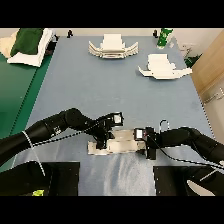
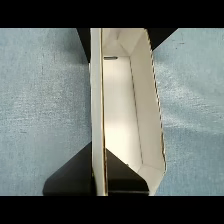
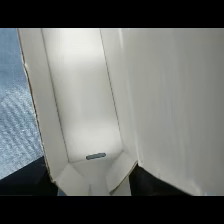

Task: Fold the box.

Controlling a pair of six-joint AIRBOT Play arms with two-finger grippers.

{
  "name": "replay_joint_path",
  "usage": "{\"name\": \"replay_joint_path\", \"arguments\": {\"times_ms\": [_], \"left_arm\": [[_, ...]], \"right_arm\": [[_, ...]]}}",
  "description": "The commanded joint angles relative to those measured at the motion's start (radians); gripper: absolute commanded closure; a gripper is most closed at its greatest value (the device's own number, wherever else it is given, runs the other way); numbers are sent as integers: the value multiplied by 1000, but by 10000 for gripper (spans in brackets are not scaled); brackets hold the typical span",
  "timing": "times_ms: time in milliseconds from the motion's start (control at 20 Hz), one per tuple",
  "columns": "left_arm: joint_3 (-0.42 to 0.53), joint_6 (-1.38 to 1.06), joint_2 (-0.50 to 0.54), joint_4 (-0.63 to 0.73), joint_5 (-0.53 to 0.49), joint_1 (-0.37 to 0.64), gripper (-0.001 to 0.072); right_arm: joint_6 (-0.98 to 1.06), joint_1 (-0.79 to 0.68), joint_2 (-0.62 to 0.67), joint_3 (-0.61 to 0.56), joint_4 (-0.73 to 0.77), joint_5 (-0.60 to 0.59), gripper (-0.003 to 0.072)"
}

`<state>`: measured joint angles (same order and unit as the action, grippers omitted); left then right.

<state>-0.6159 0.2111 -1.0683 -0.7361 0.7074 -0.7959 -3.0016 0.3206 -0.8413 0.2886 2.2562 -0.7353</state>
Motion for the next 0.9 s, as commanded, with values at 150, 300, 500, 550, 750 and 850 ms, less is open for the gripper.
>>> {"name": "replay_joint_path", "arguments": {"times_ms": [150,300,500,550,750,850], "left_arm": [[0,-1,0,-1,0,0,696],[0,-1,0,-1,0,0,696],[0,-1,0,-1,0,0,696],[0,-1,0,-1,0,0,696],[0,-1,0,-1,0,0,696],[0,-1,0,-1,0,0,696]], "right_arm": [[0,0,1,1,3,-1,8],[0,-1,1,20,-2,-4,8],[0,-1,1,33,-8,-32,8],[0,-1,1,33,-8,-37,8],[0,0,1,34,15,-67,8],[0,13,0,34,15,-62,8]]}}
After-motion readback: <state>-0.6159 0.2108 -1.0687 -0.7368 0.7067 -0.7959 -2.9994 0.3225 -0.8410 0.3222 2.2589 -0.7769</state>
